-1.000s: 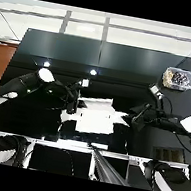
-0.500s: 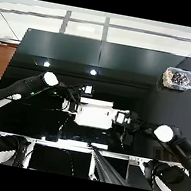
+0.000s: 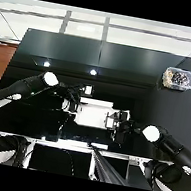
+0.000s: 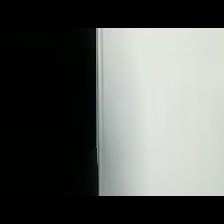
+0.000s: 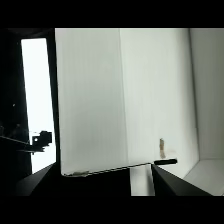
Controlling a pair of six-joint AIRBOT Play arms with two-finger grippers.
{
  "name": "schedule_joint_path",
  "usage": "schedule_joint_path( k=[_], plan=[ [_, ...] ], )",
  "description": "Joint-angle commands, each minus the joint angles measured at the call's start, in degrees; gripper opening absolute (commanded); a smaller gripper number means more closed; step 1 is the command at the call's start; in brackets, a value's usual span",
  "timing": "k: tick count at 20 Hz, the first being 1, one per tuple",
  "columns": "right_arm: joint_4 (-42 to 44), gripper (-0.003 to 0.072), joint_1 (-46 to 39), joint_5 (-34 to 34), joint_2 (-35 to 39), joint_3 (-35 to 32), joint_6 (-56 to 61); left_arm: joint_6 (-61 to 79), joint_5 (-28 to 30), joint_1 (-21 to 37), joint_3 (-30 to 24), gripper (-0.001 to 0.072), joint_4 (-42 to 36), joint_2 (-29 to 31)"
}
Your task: Fold the box and place the chain.
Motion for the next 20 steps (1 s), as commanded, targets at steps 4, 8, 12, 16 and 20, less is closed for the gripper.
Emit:
schedule_joint_path(
  k=[4,8,12,16,20],
  plan=[
    [2.3,0.0706,-1.7,-0.9,-0.4,3.8,-3.6,0.0,-0.1,0.0,0.0,0.0029,-0.1,0.0],
    [2.9,0.0705,-6.7,6.1,-0.4,5.0,-3.6,0.0,-0.1,0.0,0.0,0.003,-0.1,0.0],
    [4.2,0.0705,-9.3,5.6,-0.5,5.0,-5.1,0.0,-0.1,0.0,0.0,0.0029,-0.1,0.0],
    [12.1,0.0705,-10.6,2.5,-1.2,5.0,-11.1,0.0,-0.1,0.0,0.0,0.0029,-0.1,0.0],
    [18.7,0.0705,-10.6,3.0,-4.2,5.0,-18.9,0.0,-0.1,0.0,0.0,0.0029,-0.1,0.0]
  ],
)
